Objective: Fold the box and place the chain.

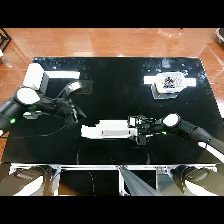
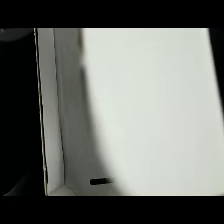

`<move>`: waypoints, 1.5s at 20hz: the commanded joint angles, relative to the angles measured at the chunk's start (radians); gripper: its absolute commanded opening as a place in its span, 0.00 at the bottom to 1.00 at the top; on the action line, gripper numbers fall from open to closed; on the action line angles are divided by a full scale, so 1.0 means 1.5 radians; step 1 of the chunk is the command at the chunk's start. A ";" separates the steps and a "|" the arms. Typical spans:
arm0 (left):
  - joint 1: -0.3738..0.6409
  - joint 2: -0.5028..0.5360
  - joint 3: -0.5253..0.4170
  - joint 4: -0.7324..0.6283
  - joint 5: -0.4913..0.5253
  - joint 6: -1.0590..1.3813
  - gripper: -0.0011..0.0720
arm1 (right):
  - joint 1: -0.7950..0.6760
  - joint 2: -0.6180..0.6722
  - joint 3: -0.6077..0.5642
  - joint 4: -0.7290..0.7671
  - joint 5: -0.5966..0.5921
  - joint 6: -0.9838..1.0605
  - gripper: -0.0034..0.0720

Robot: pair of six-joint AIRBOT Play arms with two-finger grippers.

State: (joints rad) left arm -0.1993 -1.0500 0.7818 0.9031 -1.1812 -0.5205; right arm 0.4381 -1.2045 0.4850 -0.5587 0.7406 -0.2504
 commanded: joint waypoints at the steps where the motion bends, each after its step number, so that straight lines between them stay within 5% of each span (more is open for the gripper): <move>1: 0.027 0.049 -0.006 -0.013 -0.165 -0.118 0.04 | 0.000 -0.001 0.000 0.000 0.000 0.000 0.65; 8: -0.115 0.053 -0.120 -0.263 0.071 -0.104 0.04 | 0.000 -0.001 0.000 0.000 0.000 0.000 0.65; 13: -0.201 0.019 -0.119 -0.303 0.306 -0.071 0.04 | 0.000 -0.001 0.000 0.001 0.000 0.000 0.65; 18: -0.211 -0.043 -0.119 -0.302 0.437 -0.071 0.04 | 0.000 -0.001 0.000 0.000 0.000 0.000 0.65; 25: -0.214 -0.136 -0.119 -0.299 0.413 -0.071 0.04 | 0.000 -0.001 0.000 0.001 0.000 0.000 0.65; 30: -0.200 -0.129 -0.104 -0.237 0.376 -0.071 0.04 | 0.000 -0.001 0.000 0.001 0.000 0.000 0.65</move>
